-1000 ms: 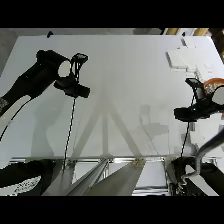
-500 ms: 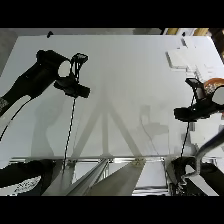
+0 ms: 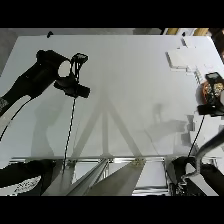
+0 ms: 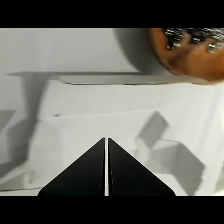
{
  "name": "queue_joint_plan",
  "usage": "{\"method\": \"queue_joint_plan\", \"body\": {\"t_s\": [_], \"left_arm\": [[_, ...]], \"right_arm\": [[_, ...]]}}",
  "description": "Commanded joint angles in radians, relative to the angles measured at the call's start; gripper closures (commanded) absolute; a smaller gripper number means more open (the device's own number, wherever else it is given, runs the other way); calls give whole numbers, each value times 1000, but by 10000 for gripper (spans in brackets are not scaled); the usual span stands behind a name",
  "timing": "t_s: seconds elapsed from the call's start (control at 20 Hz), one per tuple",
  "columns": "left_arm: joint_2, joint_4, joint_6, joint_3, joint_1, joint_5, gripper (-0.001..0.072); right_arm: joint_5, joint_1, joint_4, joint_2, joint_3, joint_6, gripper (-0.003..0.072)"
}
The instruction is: Fold the box and place the chain.
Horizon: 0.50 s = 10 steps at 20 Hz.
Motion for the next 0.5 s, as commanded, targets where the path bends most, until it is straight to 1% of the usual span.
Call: {"method": "queue_joint_plan", "body": {"t_s": [0.0,0.05,0.1,0.15,0.2,0.3,0.45], "left_arm": [[0,1,0,0,1,0,701],[0,0,0,0,1,0,701],[0,0,0,0,1,0,701],[0,0,0,0,1,1,701],[0,0,0,0,1,1,701],[0,0,0,0,1,0,701],[0,0,0,0,1,0,701]], "right_arm": [[-61,-230,-166,1,0,-49,637],[-97,-308,-142,0,0,-53,461],[-132,-386,-109,0,0,-56,214],[-163,-449,-73,0,0,-65,157],[-186,-507,-29,0,0,-102,157],[-194,-586,47,-15,0,-211,157],[-157,-636,61,-85,0,-306,157]]}}
